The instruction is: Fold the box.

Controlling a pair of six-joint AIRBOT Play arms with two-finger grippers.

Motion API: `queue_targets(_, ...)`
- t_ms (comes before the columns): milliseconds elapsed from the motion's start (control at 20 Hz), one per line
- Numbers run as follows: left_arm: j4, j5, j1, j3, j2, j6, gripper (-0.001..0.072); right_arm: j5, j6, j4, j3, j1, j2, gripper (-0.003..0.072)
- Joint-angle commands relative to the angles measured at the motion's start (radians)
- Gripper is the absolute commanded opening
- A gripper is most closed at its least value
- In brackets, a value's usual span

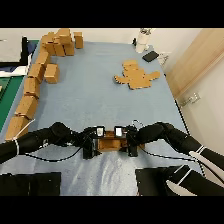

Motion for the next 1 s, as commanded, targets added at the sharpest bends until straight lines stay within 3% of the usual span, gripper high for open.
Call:
queue_targets(0, 0.002, 0.021, -0.013, 0.003, -0.002, -0.024, 0.0691, 0.0, 0.0, 0.0, 0.0, 0.0, 0.001, 0.051)
queue_targets(200, 0.047, 0.022, -0.013, 0.027, -0.024, -0.1, 0.067, 0.0, 0.0, 0.0, 0.0, 0.0, 0.001, 0.051)
queue_targets(250, 0.052, 0.017, -0.013, 0.028, -0.026, -0.101, 0.0557, 0.0, 0.0, 0.0, 0.0, 0.0, 0.001, 0.051)
queue_targets(300, 0.058, 0.013, -0.013, 0.028, -0.026, -0.102, 0.0523, 0.0, 0.0, 0.0, 0.0, 0.0, 0.001, 0.051)
queue_targets(950, 0.061, 0.006, -0.013, 0.028, -0.025, -0.101, 0.0523, 0.0, 0.0, 0.0, 0.0, 0.0, 0.001, 0.051)
